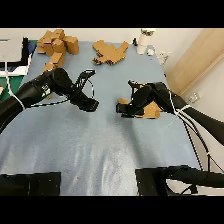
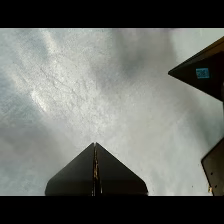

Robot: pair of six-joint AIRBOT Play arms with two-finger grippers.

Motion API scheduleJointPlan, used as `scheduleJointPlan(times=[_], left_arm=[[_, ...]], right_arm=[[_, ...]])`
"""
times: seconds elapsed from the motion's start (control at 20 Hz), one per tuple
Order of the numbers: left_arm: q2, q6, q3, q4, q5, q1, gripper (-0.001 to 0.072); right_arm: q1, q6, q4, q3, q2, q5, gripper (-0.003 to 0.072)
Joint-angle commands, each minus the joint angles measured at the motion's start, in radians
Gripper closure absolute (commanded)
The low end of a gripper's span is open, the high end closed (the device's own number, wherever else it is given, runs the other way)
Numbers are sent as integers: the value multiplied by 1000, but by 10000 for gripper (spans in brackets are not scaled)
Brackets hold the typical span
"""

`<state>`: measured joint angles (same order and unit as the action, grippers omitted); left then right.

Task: Fold the box.

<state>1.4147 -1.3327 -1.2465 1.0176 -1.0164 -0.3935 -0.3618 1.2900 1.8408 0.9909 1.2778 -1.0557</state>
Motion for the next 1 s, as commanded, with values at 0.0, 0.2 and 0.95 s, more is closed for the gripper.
scheduleJointPlan(times=[0.0,0.2,0.95], left_arm=[[0,0,-1,0,46,0,696],[0,0,-1,0,58,0,696],[0,-49,-1,-30,29,2,217]], right_arm=[[1,0,0,1,1,1,682],[1,0,24,4,1,98,681],[855,428,-142,302,126,-139,266]])
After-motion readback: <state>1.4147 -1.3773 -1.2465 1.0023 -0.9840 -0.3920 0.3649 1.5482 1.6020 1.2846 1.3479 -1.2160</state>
